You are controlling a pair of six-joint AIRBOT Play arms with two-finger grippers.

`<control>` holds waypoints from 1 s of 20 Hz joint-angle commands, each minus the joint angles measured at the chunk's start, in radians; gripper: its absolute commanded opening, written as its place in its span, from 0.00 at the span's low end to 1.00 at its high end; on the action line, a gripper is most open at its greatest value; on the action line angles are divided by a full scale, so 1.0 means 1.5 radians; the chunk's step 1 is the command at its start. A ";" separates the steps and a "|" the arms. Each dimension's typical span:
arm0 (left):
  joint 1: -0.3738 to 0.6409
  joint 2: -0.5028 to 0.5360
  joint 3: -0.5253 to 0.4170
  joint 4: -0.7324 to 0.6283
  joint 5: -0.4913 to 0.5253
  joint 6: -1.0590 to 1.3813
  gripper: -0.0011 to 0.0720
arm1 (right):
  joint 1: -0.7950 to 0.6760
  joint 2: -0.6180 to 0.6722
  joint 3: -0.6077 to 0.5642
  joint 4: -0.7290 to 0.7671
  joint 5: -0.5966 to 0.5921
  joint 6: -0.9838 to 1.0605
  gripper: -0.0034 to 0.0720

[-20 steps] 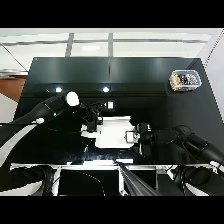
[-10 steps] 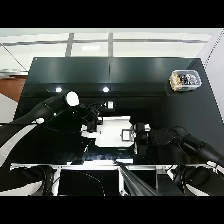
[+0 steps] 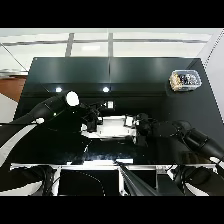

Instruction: Fold the box and place the chain.

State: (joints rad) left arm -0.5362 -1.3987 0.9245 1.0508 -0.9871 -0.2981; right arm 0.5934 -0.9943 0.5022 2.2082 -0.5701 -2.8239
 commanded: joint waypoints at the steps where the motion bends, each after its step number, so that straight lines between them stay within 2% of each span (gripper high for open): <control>1: 0.000 0.000 0.001 0.000 0.005 0.001 0.06 | -0.013 0.001 0.005 -0.004 0.006 0.003 0.96; 9: 0.000 0.000 0.001 0.000 0.005 0.001 0.06 | -0.014 0.001 0.013 0.018 0.034 0.003 0.96; 14: 0.000 0.000 0.001 0.000 0.009 0.001 0.06 | -0.014 0.001 0.021 0.019 -0.005 0.003 0.96; 20: 0.000 0.006 0.001 0.000 0.009 0.001 0.05 | -0.014 0.001 0.021 0.058 0.017 -0.011 0.97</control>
State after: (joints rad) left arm -0.5362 -1.3933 0.9245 1.0554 -0.9722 -0.2955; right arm 0.5716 -0.9943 0.5327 2.2528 -0.5659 -2.8204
